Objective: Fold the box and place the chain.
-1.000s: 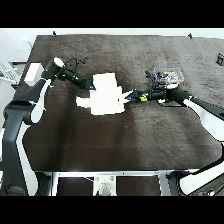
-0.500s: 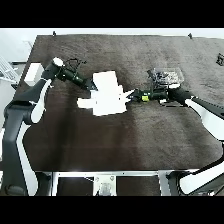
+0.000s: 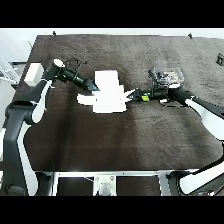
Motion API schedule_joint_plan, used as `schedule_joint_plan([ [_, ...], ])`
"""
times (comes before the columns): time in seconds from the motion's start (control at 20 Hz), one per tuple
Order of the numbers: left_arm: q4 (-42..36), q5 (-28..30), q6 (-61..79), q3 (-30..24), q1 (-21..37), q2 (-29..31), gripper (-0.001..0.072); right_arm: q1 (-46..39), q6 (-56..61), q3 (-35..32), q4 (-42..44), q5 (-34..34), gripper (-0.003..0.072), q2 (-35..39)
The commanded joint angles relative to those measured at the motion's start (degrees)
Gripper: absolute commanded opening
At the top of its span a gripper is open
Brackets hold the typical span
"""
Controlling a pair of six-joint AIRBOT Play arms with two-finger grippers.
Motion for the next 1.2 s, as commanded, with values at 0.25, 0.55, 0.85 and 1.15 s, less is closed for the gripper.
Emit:
schedule_joint_plan([
  [0.25,-2.58,5.01,0.2,-0.02,-0.02,-0.5,0.0346,-0.02,-0.02,0.04,-0.07,0.09,0.001,-0.04],
  [0.55,-3.3,5.68,0.85,-0.02,-0.02,-1.07,0.0344,0.07,-0.04,0.04,-0.09,0.09,0.001,-0.04],
  [0.85,-6.45,5.73,2.95,-0.02,-0.02,-2.54,0.0178,0.09,-0.04,-0.07,-0.09,0.11,0.001,-0.04],
  [1.15,-6.73,5.49,6.27,-0.02,-0.02,-2.54,0.0022,-0.07,-1.7,-0.07,-0.07,0.09,0.0295,0.02],
])
